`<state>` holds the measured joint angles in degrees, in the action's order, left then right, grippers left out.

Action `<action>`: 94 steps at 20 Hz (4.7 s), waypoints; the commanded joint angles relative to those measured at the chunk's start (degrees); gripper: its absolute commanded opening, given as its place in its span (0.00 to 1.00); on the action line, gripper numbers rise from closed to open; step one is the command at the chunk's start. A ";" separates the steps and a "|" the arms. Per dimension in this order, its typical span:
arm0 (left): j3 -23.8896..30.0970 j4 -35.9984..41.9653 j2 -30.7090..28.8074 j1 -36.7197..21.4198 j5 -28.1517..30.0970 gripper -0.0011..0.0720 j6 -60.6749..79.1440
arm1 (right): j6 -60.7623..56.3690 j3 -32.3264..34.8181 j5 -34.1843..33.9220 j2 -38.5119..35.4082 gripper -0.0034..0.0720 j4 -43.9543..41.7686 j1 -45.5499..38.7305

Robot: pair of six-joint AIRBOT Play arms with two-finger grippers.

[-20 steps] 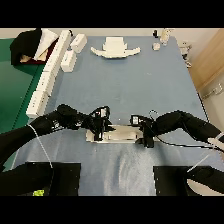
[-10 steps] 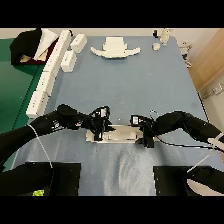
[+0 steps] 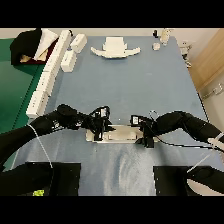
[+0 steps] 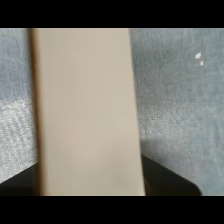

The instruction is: Fold the box.

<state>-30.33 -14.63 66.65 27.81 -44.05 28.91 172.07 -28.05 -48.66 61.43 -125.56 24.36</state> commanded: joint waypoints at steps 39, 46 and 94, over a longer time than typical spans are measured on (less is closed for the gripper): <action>-6.91 -19.52 -11.67 11.78 2.56 0.03 -89.79 | -0.02 0.04 -0.02 0.04 0.75 -0.02 0.04; -14.69 -20.09 2.64 3.80 3.50 0.03 -95.14 | -0.02 0.04 0.00 0.04 0.75 -0.02 0.04; 2.97 -31.61 -13.46 6.97 2.25 0.96 -35.26 | -0.02 0.04 0.00 0.04 0.75 -0.02 0.04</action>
<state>-27.81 -50.76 48.73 35.44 -44.86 -15.46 172.07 -27.99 -48.69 61.43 -125.54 24.36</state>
